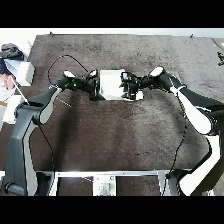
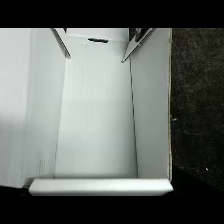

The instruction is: Fold the box and place the chain.

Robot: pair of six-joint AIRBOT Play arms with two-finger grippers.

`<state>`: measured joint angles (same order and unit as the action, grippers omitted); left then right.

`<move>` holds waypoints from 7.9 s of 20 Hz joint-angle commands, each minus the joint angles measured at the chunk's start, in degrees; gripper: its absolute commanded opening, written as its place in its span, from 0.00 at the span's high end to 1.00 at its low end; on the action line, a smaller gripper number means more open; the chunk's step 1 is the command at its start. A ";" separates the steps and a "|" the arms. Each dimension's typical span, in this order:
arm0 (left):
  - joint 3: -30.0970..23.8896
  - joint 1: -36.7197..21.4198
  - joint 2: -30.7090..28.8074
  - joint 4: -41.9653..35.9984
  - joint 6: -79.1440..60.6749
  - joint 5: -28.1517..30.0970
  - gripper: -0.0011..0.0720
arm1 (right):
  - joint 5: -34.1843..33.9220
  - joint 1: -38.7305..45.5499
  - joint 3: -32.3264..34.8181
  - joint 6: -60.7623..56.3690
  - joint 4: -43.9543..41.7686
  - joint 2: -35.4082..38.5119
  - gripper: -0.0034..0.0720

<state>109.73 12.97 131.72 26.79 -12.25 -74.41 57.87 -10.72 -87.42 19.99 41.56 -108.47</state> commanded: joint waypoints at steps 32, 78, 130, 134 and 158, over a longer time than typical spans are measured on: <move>-0.02 -0.04 0.02 -0.04 -0.02 0.07 0.28 | 11.56 17.59 0.59 -79.23 18.82 10.58 0.83; -0.02 -0.04 0.02 -0.04 0.00 0.04 0.28 | 7.61 -2.62 -9.40 -90.95 19.47 -0.02 0.47; -0.02 -0.04 0.02 -0.04 0.00 -0.02 0.28 | 19.06 -11.28 -29.14 -123.36 45.86 -13.18 0.67; -0.02 -0.04 0.02 -0.04 0.00 -0.02 0.28 | 19.30 -11.50 -29.14 -125.07 47.58 -13.16 0.89; -0.02 -0.04 0.02 -0.04 0.00 0.00 0.28 | 17.46 -2.78 -24.37 -112.52 55.54 6.43 0.58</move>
<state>109.73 12.93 131.76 26.74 -12.23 -74.46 78.76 -16.99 -114.52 -93.93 96.79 -105.21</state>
